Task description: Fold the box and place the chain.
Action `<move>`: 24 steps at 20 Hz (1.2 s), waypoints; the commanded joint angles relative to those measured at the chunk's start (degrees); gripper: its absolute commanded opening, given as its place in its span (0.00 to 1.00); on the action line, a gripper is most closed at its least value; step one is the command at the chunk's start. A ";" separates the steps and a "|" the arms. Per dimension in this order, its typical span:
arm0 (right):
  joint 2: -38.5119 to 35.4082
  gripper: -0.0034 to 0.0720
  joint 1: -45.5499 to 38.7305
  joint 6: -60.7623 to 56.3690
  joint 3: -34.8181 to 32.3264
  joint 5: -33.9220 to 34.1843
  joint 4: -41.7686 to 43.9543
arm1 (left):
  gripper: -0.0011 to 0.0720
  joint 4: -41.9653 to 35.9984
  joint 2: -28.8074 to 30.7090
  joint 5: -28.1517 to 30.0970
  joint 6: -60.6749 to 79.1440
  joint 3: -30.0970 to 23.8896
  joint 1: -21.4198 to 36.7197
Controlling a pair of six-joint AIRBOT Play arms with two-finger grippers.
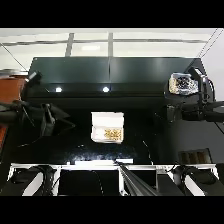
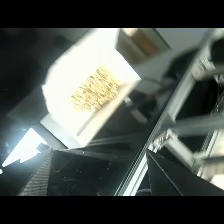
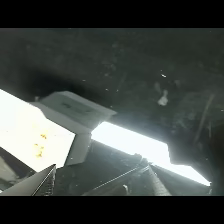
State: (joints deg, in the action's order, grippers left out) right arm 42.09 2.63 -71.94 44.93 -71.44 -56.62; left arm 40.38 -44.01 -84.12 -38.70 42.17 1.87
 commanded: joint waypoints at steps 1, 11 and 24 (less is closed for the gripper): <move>-0.02 0.97 0.00 0.50 -0.07 1.25 -0.79 | 1.00 -1.51 -0.68 4.28 12.15 -3.65 -2.29; -0.02 0.97 0.00 -1.44 -0.07 1.46 -1.03 | 0.98 11.72 0.72 14.51 23.39 -4.00 -9.79; -0.02 0.97 0.00 -2.62 -0.09 1.97 -0.98 | 0.96 6.38 2.01 26.69 14.91 -15.45 -7.21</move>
State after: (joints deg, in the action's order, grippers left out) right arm 42.09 2.63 -74.46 44.88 -69.41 -57.67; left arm 53.76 -41.06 -61.69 -24.38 28.29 -9.82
